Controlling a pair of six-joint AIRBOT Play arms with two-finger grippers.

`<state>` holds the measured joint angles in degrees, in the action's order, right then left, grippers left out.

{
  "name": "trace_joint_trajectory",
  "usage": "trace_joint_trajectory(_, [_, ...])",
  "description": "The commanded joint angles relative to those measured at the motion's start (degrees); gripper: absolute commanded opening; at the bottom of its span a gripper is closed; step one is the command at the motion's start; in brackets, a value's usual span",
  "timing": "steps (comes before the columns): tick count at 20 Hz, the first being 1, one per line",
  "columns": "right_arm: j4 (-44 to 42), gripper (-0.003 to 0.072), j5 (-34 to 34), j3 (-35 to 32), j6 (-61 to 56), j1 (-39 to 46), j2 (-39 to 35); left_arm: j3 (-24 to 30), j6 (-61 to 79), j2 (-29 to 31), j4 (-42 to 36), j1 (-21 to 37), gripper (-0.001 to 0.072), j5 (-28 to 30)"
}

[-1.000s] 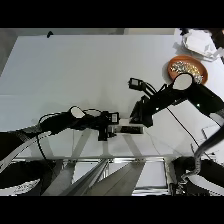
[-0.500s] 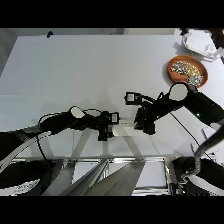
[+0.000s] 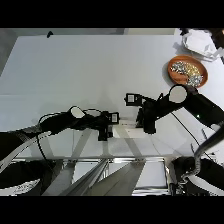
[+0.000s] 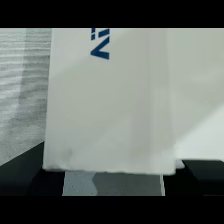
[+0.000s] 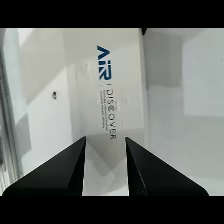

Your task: Fold the box and place the chain.

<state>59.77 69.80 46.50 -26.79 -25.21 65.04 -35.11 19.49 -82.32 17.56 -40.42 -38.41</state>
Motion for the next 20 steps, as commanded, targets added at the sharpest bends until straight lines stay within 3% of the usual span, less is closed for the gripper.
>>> trace_joint_trajectory(1, [-1.75, 0.0250, 1.66, -0.02, -0.33, -0.09, -0.04, -0.02, 0.00, 0.02, 0.02, -0.02, 0.0272, 0.02])
trace_joint_trajectory(3, [-5.44, 0.0268, 3.76, -0.02, 0.35, -0.35, -0.04, -0.02, 0.00, 0.02, 0.02, -0.02, 0.0272, 0.02])
trace_joint_trajectory(6, [-5.90, 0.0339, 0.55, -0.02, 0.31, -3.06, -0.04, -0.02, 0.00, 0.02, 0.02, -0.02, 0.0272, 0.02])
trace_joint_trajectory(9, [-2.91, 0.0338, -3.23, -0.02, -1.31, -4.92, -0.04, -0.02, 0.00, 0.02, 0.02, -0.02, 0.0272, 0.02])
trace_joint_trajectory(13, [2.95, 0.0338, -3.45, -0.02, -5.25, -4.90, -0.04, -0.02, 0.00, 0.02, 0.02, -0.02, 0.0272, 0.02])
trace_joint_trajectory(18, [2.14, 0.0336, -5.44, -0.02, -6.36, -4.90, -0.04, -0.02, 0.00, 0.02, 0.02, -0.02, 0.0272, 0.02])
trace_joint_trajectory(20, [-1.79, 0.0336, -4.55, -0.02, -5.64, -4.90, -0.04, -0.02, 0.00, 0.02, 0.02, -0.02, 0.0272, 0.02])
